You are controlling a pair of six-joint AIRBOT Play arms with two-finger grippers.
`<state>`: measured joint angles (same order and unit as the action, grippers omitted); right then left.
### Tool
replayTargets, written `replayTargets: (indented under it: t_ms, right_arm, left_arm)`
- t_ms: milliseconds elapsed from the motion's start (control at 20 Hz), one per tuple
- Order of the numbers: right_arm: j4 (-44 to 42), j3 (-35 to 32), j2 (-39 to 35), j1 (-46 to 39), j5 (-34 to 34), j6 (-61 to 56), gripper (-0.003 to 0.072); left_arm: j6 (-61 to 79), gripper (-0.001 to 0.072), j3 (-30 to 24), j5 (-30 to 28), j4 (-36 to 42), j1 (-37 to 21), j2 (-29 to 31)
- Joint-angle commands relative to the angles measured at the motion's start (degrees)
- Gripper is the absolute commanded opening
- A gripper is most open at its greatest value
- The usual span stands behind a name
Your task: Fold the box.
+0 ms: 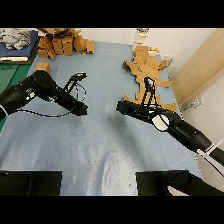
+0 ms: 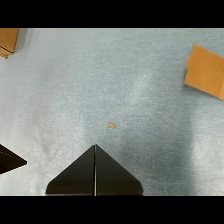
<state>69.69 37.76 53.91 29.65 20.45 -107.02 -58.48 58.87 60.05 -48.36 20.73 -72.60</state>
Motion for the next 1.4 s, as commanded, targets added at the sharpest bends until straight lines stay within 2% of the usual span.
replayTargets:
  t_ms: [0,550,700,850,950,1050,1100,1200,1250,1350]
  right_arm:
    - [0.0,0.0,0.0,0.0,0.1,0.0,0.0006]
    - [0.4,0.3,-0.1,-0.7,-1.6,-0.1,0.0006]
    - [-2.8,0.2,-0.1,-0.7,-1.2,-0.1,0.0006]
    - [-2.8,0.3,0.0,-2.0,-2.0,-0.1,0.0006]
    - [-1.4,1.6,0.0,-8.7,5.0,0.0,0.0006]
    - [-0.7,4.7,0.1,-20.3,14.3,3.6,0.0006]
    - [-0.9,6.6,0.1,-27.1,18.4,7.5,0.0031]
    - [-1.1,10.9,1.0,-40.2,23.9,12.5,0.0332]
    - [-1.1,13.3,2.1,-46.6,25.3,14.4,0.0426]
    - [-1.2,17.6,5.7,-56.7,27.8,18.2,0.0449]
  left_arm:
    - [0.0,0.0013,0.0,0.0,0.0,0.0,0.0]
    - [0.3,0.0013,0.0,-0.2,0.0,0.0,0.0]
    - [1.7,0.0013,0.0,-7.6,0.0,0.0,0.0]
    - [1.7,0.0013,0.0,-11.1,0.1,0.0,0.0]
    - [1.6,0.0013,0.0,-11.2,0.8,0.0,0.0]
    - [1.6,0.0013,0.0,-12.0,0.8,0.0,0.0]
    - [1.6,0.0013,0.0,-12.6,0.8,0.0,0.0]
    - [1.6,0.0014,0.0,-13.7,0.8,0.0,0.0]
    - [1.6,0.0013,0.0,-14.0,0.9,0.0,0.0]
    - [1.6,0.0013,0.0,-14.2,0.8,0.0,0.0]
